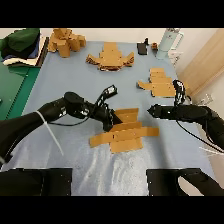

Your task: Fold the box.

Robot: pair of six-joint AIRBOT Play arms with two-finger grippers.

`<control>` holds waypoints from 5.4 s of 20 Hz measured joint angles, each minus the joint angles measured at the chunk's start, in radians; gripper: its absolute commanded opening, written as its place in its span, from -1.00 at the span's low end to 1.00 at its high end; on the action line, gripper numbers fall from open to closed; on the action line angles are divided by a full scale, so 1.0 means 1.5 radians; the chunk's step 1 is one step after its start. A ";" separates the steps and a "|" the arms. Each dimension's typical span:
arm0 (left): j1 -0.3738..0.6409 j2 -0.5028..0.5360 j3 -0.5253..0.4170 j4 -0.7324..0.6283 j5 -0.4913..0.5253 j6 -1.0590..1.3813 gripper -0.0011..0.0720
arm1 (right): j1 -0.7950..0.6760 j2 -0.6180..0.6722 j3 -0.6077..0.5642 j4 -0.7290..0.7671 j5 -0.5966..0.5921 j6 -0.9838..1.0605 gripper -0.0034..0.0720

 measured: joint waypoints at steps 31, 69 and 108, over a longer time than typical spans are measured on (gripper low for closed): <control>-0.037 0.017 -0.079 -0.012 0.043 0.106 -0.94 | 0.019 -0.057 0.000 0.027 0.027 -0.004 -0.82; -0.034 -0.009 -0.079 -0.008 -0.002 0.121 -0.93 | 0.039 0.022 0.004 -0.081 -0.112 0.024 -0.91; -0.054 -0.016 -0.080 0.014 -0.047 0.065 -0.93 | 0.217 0.237 -0.061 -0.166 -0.287 0.044 -0.90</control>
